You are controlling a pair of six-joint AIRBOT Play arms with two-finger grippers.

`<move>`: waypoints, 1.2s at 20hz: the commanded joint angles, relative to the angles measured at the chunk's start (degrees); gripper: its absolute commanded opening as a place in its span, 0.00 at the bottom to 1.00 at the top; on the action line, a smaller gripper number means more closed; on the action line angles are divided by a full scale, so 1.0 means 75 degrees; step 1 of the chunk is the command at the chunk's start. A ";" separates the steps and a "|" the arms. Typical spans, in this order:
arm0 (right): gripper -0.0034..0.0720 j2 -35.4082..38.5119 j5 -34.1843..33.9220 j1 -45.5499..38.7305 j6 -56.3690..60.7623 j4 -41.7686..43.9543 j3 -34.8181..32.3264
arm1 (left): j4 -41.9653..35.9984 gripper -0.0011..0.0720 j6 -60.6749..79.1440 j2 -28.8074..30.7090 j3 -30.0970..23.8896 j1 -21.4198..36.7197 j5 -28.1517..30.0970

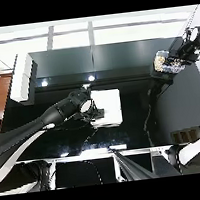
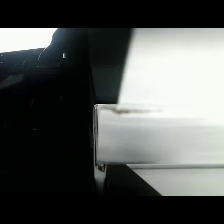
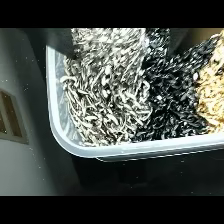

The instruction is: Fold the box and place the chain.

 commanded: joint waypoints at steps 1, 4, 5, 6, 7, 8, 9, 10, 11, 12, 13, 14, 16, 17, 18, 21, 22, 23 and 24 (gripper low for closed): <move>0.81 -0.0233 -0.0015 -0.0003 0.0012 0.0178 0.0012 | 0.0000 0.05 0.0000 -0.0003 0.0003 0.0003 -0.0003; 0.31 -0.0251 0.0038 -0.0006 0.0009 0.0128 0.0029 | 0.0000 0.05 0.0000 -0.0003 0.0003 0.0003 -0.0003; 0.22 -0.0245 0.0221 -0.0009 0.0009 0.0029 0.0128 | 0.0000 0.05 0.0000 -0.0003 0.0003 0.0003 -0.0003; 0.18 -0.0245 0.0434 -0.0009 -0.0006 -0.0070 0.0262 | -0.0003 0.05 0.0000 -0.0003 0.0003 0.0003 -0.0003; 0.07 -0.0227 0.0720 -0.0009 -0.0035 -0.0216 0.0443 | -0.0003 0.05 0.0000 -0.0003 0.0003 0.0003 -0.0003; 0.07 -0.0149 0.0886 -0.0009 -0.0105 -0.0289 0.0548 | -0.0003 0.05 0.0000 -0.0003 0.0003 0.0003 -0.0003; 0.07 -0.0003 0.0968 -0.0009 -0.0210 -0.0309 0.0606 | -0.0003 0.05 0.0000 -0.0003 0.0003 0.0003 0.0017; 0.06 0.0195 0.0968 -0.0012 -0.0291 -0.0318 0.0606 | 0.0000 0.05 -0.0003 -0.0003 0.0003 0.0003 0.0023; 0.06 0.0396 0.0962 -0.0012 -0.0373 -0.0321 0.0606 | 0.0000 0.05 0.0000 -0.0003 0.0003 0.0003 0.0023; 0.06 0.0612 0.0950 -0.0015 -0.0428 -0.0321 0.0606 | -0.0003 0.05 0.0000 -0.0003 0.0003 0.0003 0.0023; 0.06 0.0822 0.0938 -0.0023 -0.0493 -0.0318 0.0606 | -0.0003 0.05 0.0000 -0.0003 0.0003 0.0003 0.0020; 0.06 0.1035 0.0912 -0.0023 -0.0571 -0.0318 0.0606 | 0.0000 0.05 0.0000 -0.0003 0.0003 0.0003 0.0017; 0.06 0.1562 0.0749 -0.0020 -0.0714 -0.0227 0.0606 | 0.0000 0.05 0.0000 -0.0003 0.0003 0.0003 0.0017; 0.06 0.1900 0.0609 -0.0020 -0.0766 -0.0096 0.0609 | 0.0000 0.05 -0.0003 -0.0003 0.0003 0.0003 0.0017; 0.06 0.2221 0.0504 -0.0023 -0.0766 0.0064 0.0670 | -0.0003 0.05 0.0000 -0.0003 0.0003 0.0003 0.0015; 0.06 0.3089 0.0213 -0.0020 -0.0947 0.0662 0.1198 | -0.0003 0.05 0.0000 -0.0003 0.0003 0.0003 0.0017; 0.06 0.3360 0.0082 -0.0020 -0.0968 0.0769 0.1393 | 0.0000 0.05 0.0000 -0.0003 0.0003 0.0003 0.0017; 0.06 0.3573 0.0044 -0.0020 -0.0968 0.0796 0.1609 | 0.0000 0.05 0.0000 -0.0003 0.0003 0.0003 0.0017; 0.06 0.3739 0.0125 -0.0020 -0.0988 0.0871 0.1906 | -0.0003 0.05 0.0000 -0.0003 0.0003 0.0003 0.0017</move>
